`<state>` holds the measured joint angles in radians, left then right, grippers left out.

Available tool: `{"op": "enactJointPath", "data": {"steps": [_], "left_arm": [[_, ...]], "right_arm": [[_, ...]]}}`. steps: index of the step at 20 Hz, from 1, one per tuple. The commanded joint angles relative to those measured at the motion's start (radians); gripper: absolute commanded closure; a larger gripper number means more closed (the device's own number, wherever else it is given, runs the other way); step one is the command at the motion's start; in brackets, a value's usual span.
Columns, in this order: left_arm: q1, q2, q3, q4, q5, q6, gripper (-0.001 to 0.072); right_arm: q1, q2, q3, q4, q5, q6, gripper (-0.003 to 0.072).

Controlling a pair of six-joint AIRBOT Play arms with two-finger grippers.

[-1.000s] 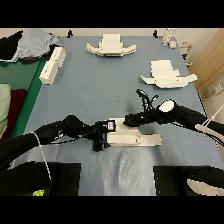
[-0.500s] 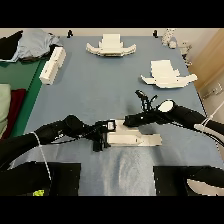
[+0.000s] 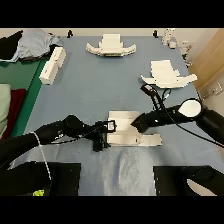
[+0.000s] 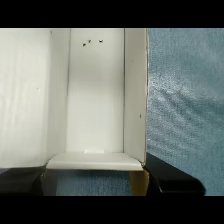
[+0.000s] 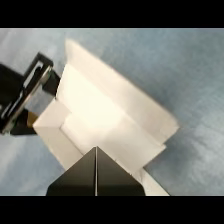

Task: Fold the box.

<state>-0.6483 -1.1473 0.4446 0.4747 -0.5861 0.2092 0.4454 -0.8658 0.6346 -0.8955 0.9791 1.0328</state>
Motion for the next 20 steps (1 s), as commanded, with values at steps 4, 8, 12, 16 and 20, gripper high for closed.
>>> {"op": "enactJointPath", "data": {"steps": [4, 8, 12, 16, 20], "left_arm": [[0.0, -0.001, 0.0, 0.0, 0.0, 0.0, 0.0106], [0.0, -0.001, 0.0, 0.0, 0.0, 0.0, 0.0106], [0.0, -0.001, 0.0, 0.0, 0.0, 0.0, 0.0106], [0.0, -0.001, 0.0, 0.0, 0.0, 0.0, 0.0106], [0.0, -0.001, 0.0, 0.0, 0.0, 0.0, 0.0106]], "right_arm": [[0.055, 0.212, -0.119, -0.333, 0.265, -0.097, 0.0013], [0.055, 0.177, -0.163, -0.438, 0.095, -0.238, 0.0012], [0.069, 0.088, -0.162, -0.381, -0.092, -0.433, 0.0013], [0.147, 0.05, -0.162, -0.384, -0.122, -0.441, 0.0019], [0.2, 0.037, -0.162, -0.403, -0.119, -0.441, 0.0341]]}}
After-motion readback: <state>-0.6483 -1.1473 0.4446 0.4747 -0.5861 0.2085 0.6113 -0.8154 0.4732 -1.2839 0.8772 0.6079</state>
